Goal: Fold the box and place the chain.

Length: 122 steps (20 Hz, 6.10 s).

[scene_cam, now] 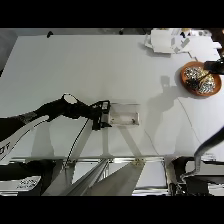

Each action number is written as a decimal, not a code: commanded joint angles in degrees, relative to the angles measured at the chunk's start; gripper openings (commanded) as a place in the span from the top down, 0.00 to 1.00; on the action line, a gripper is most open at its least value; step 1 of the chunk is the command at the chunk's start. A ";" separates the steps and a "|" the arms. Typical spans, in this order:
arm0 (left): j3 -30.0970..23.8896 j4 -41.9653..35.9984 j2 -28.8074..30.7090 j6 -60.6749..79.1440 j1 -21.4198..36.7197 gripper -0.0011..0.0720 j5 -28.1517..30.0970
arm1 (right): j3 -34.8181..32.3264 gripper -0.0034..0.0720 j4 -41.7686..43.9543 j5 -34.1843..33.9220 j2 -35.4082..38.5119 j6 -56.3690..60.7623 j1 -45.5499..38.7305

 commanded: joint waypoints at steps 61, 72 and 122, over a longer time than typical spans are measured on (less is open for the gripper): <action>0.00 0.02 0.02 0.02 0.04 0.80 0.00 | -38.58 0.93 31.04 -13.79 23.54 -9.05 57.99; 0.00 0.02 0.02 0.00 0.02 0.80 0.00 | -37.55 0.69 29.51 -10.27 27.04 -8.46 58.55; 0.00 0.02 0.02 0.00 0.04 0.80 0.00 | -34.21 0.93 5.49 -8.50 13.42 1.36 17.90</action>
